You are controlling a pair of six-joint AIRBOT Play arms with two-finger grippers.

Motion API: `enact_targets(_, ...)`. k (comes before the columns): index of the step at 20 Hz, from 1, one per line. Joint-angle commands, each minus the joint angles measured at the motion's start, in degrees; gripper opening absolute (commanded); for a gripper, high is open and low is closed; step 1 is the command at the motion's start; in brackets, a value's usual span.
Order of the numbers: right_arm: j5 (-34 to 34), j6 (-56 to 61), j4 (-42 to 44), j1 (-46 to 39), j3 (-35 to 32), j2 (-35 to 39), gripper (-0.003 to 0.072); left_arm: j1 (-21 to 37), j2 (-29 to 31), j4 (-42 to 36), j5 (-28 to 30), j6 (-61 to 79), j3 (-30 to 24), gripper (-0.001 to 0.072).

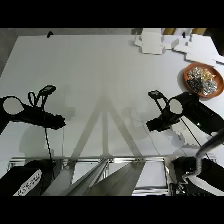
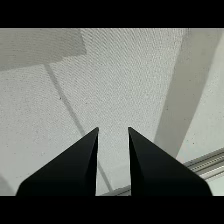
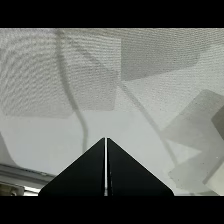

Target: Fold the box and place the chain.

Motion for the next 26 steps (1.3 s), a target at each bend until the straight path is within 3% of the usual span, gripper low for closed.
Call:
enact_targets(1, -0.04, 0.02, 0.02, 0.07, -0.02, 0.04, 0.0014, -0.02, 0.04, 0.02, 0.02, 0.02, -0.02, 0.0210)
enact_targets(6, 0.13, 0.59, 0.26, 0.07, 0.72, 0.07, 0.0014, -0.02, 0.04, 0.02, 0.00, 0.02, -0.02, 0.0210)
enact_targets(8, 2.78, 0.61, -4.07, 0.00, 3.72, 0.07, 0.0014, -0.02, 0.04, 0.02, 0.02, 0.02, -0.02, 0.0210)
enact_targets(13, 13.03, 0.39, -35.74, -0.63, 10.21, 0.07, 0.0011, -0.02, 0.04, 0.02, 0.02, 0.02, -0.02, 0.0210)
enact_targets(15, 12.22, -1.86, -39.85, -5.77, 10.21, 0.04, 0.0011, -0.02, 0.04, 0.02, 0.00, 0.02, -0.02, 0.0210)
enact_targets(20, 5.55, -7.13, -39.26, -29.90, 10.21, -0.13, 0.0018, -0.02, 0.04, 0.02, 0.00, 0.02, -0.02, 0.0210)
enact_targets(21, 4.63, -7.13, -38.77, -34.49, 10.21, -0.13, 0.0107, -0.02, 0.04, 0.02, 0.00, 0.02, -0.02, 0.0210)
enact_targets(23, 3.74, -9.35, -36.24, -41.68, 10.21, -0.15, 0.0554, -0.02, 0.04, 0.02, 0.02, 0.02, -0.02, 0.0210)
enact_targets(26, 0.94, -15.10, -27.43, -50.23, 10.16, -0.79, 0.0566, -0.02, 0.04, 0.02, 0.02, 0.02, -0.02, 0.0210)
